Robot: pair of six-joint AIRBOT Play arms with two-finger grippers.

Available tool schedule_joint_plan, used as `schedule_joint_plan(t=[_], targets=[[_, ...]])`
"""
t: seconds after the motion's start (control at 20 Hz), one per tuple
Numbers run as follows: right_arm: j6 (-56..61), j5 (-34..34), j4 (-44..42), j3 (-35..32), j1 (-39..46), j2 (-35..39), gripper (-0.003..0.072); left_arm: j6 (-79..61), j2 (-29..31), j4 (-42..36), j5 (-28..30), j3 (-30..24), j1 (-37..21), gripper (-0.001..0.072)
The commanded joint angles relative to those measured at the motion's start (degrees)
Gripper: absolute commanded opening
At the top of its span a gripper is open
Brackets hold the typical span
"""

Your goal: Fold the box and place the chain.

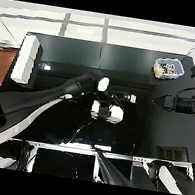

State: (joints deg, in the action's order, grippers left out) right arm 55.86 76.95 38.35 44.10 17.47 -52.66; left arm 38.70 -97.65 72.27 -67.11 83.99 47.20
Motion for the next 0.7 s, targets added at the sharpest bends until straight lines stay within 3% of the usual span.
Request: schedule_joint_plan(t=[0.0, 0.2, 0.35, 0.65], targets=[[0.0, 0.17, 0.11, 0.04, 0.02, 0.02, 0.0014, 14.88, 3.54, 10.47, -10.03, 5.53, -3.39, 0.0272], [-1.09, 0.07, 0.33, 0.04, 0.02, 0.02, 0.0014, 34.4, 14.78, 17.62, -22.91, 8.52, -15.8, 0.0272], [-1.64, -0.26, 0.28, 0.04, 0.0, 0.02, 0.0014, 43.78, 22.95, 17.79, -31.36, 8.02, -29.38, 0.0272], [-1.66, -0.94, 0.09, -0.09, -0.52, 0.02, 0.0014, 50.23, 33.53, 18.4, -32.24, -4.44, -57.09, 0.0273]])
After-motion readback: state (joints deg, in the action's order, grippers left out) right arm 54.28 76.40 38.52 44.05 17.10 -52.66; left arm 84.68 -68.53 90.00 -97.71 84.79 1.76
